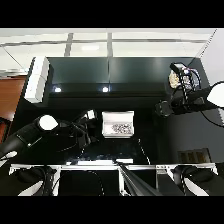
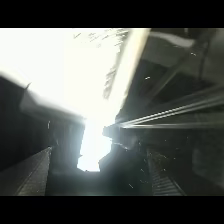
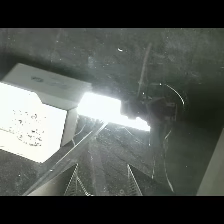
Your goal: Fold the box and place the chain.
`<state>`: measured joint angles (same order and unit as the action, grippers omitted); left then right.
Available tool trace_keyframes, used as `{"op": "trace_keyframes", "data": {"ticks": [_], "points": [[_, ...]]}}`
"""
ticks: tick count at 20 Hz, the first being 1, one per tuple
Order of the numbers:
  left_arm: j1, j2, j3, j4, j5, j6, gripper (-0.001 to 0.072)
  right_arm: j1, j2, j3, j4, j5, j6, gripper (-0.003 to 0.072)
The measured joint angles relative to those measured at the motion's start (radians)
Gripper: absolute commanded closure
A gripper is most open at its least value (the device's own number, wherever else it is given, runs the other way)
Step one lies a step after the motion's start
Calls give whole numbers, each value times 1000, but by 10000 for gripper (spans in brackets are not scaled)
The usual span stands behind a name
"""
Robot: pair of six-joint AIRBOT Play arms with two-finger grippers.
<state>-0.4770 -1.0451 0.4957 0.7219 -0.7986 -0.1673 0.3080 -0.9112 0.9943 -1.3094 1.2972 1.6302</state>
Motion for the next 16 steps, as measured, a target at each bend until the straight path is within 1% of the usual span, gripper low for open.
{"op": "trace_keyframes", "data": {"ticks": [3, 7, 12, 16], "points": [[-8, -77, 18, -68, 6, 197, -3, 0, 0, 0, 0, 0, 0, 320], [-9, -161, 47, -142, 19, 326, -3, 0, 0, 0, 0, 0, 0, 320], [-3, -201, 61, -187, 22, 383, -3, 0, 0, 0, 1, 0, 0, 320], [23, -222, 73, -200, 24, 393, -2, 0, 0, 0, 1, -1, 0, 320]]}}
